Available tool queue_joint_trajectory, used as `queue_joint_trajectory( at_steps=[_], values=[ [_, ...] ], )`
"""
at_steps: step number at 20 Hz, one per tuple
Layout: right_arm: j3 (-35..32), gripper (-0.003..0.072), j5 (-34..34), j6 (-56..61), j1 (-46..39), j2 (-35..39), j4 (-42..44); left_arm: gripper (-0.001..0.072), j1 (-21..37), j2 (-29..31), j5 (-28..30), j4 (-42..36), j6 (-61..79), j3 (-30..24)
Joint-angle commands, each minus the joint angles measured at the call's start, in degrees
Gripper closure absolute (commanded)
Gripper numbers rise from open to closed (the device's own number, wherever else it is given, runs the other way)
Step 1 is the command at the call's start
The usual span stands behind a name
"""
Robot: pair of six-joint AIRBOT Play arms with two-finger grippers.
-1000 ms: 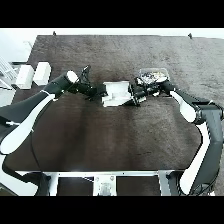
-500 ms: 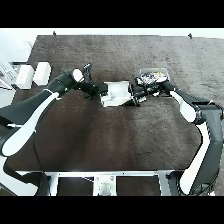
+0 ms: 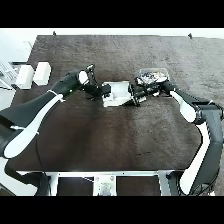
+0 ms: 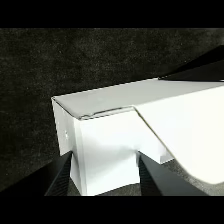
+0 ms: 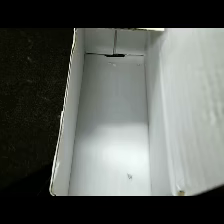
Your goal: Fold the box and place the chain.
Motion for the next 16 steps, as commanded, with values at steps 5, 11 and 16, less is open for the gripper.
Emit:
queue_joint_trajectory(
  at_steps=[5, 11, 16],
  values=[
    [-0.02, 0.0103, 0.00, 0.02, 0.02, 0.00, 0.02, 0.0262, -1.88, -4.68, -7.37, 6.23, -4.44, 7.58],
    [-0.02, 0.0103, 0.00, 0.02, 0.00, 0.00, 0.02, 0.0262, -3.06, -6.12, -8.61, 10.71, -7.54, 9.05],
    [-0.02, 0.0103, 0.00, 0.02, 0.02, 0.00, 0.02, 0.0261, -3.30, -8.00, -10.80, 13.33, -8.92, 11.85]
  ],
)
